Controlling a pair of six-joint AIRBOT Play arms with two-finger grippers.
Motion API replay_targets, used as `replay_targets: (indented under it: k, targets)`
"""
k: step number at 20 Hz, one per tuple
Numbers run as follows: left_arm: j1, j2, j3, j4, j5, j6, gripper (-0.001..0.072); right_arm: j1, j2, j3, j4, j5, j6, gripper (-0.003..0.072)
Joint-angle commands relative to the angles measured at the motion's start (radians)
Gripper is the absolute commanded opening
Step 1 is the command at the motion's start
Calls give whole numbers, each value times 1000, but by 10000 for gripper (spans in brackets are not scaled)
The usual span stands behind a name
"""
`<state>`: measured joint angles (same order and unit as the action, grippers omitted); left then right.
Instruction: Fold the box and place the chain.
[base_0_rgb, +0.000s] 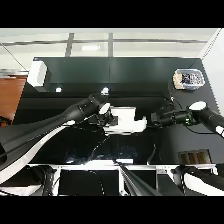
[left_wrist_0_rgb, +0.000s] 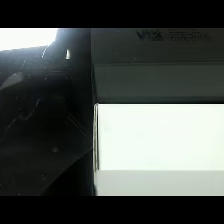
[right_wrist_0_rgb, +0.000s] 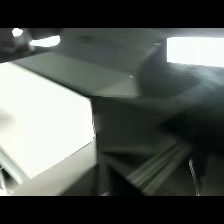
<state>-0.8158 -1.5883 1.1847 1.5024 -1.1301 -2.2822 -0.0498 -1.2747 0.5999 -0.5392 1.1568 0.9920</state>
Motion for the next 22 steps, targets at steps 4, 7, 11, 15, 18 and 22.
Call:
replay_targets:
  k: [4, 7, 11, 15, 18, 22]
  targets:
    - [0, 0, 1, 0, 0, 0, 26, 35, -10, 78, 46, 148, -7, 590]
    - [0, 0, 1, 0, 0, 0, 26, 96, -10, 79, 41, 98, 38, 587]
    - [0, 0, 1, 0, 0, 0, 26, 186, -10, 87, 39, 28, 81, 481]
    - [0, 0, 1, 0, 0, 0, 26, 282, -10, 146, -68, -56, 196, 481]
    - [0, 0, 1, 0, 0, 0, 26, 366, -10, 191, -204, -122, 329, 482]
    - [0, 0, 1, 0, 1, 0, 26, 500, -13, 245, -441, -201, 573, 481]
